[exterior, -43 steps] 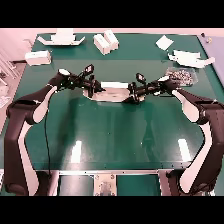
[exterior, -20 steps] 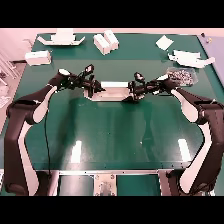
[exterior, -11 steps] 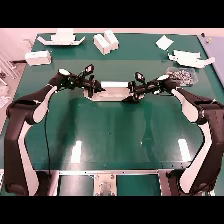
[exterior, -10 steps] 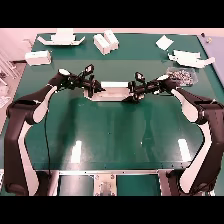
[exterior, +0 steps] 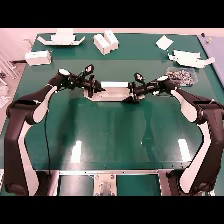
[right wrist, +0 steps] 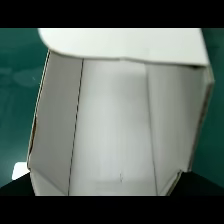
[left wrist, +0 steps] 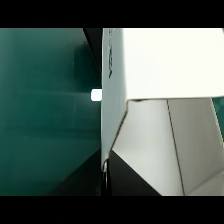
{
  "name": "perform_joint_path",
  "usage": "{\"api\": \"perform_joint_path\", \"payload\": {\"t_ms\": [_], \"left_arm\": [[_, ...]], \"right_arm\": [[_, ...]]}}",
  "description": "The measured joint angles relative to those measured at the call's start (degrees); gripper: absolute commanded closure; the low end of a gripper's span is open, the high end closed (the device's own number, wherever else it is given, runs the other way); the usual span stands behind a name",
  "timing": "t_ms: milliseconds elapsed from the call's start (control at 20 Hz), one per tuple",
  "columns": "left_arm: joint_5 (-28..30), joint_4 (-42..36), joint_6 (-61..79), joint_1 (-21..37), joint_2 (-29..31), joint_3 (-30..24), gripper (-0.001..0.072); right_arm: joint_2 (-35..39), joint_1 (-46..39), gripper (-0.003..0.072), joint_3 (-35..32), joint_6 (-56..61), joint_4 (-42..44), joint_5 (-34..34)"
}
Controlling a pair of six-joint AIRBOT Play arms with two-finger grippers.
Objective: Fold the box and place the chain.
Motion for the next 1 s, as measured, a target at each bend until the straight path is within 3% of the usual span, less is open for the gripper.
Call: {"api": "perform_joint_path", "payload": {"t_ms": [1000], "left_arm": [[-0.2,0.0,0.0,0.0,0.0,0.0,0.0682]], "right_arm": [[-1.0,0.0,0.0048,1.3,2.1,0.6,1.1]]}}
